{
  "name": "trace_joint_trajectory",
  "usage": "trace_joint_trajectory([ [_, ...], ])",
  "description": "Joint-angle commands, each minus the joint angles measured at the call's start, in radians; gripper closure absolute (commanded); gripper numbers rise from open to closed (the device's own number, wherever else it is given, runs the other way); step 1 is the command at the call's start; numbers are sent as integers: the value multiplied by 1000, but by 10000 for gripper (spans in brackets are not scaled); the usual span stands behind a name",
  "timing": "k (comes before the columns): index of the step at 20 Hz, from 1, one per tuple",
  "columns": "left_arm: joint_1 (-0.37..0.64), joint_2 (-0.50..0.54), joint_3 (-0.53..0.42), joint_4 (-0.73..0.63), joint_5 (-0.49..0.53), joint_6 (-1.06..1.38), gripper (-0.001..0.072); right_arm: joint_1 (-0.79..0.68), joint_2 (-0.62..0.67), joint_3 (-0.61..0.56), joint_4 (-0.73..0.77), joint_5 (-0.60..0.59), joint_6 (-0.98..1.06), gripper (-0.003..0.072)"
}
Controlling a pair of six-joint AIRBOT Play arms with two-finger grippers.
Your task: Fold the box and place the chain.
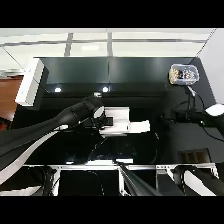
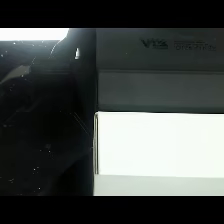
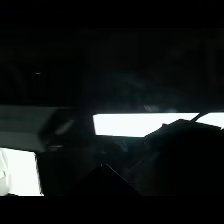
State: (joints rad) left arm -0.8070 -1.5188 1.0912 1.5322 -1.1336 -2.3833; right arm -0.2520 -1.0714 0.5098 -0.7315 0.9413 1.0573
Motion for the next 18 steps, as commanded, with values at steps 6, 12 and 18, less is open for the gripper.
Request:
trace_joint_trajectory([
  [6, 1, 0, 1, 0, -1, 1, 683, 216, -281, -41, 316, 153, -116, 670],
  [12, 1, 0, 1, 0, -1, 1, 683, 282, -280, 120, 293, 268, -133, 659],
  [18, 1, 0, 1, 0, -1, 1, 683, 363, -280, 189, 293, 299, -109, 75],
])
